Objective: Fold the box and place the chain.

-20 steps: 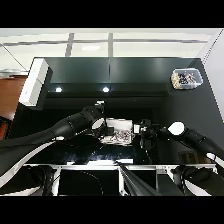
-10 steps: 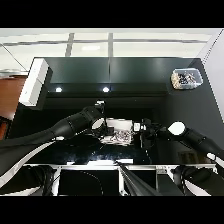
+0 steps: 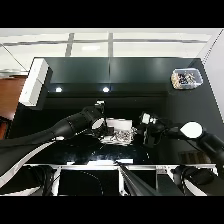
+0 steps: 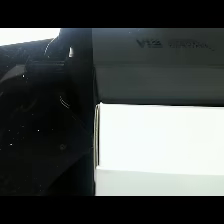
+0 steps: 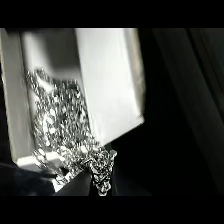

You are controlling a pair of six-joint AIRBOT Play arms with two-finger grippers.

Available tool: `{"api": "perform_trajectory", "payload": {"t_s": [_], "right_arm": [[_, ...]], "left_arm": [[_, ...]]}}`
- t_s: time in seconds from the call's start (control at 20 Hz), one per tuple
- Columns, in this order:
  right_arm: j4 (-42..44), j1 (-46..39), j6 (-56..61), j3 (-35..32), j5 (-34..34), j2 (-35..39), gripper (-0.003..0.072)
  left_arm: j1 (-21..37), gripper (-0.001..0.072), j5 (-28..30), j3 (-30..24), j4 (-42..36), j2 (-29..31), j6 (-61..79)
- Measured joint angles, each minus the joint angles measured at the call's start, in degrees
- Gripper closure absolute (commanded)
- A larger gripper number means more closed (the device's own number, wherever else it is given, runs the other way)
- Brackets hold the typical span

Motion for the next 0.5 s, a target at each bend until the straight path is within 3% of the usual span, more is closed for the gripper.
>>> {"api": "perform_trajectory", "payload": {"t_s": [0.2, 0.5], "right_arm": [[1.0, -0.7, 11.9, 5.7, 9.0, 5.0, 0.0659], [12.3, -1.0, 20.9, 14.0, 15.9, 6.8, 0.0659]], "left_arm": [[0.0, 0.0678, 0.0, 0.0, 0.0, 0.0, 0.0], [0.0, 0.0678, 0.0, 0.0, 0.0, 0.0, 0.0]]}}
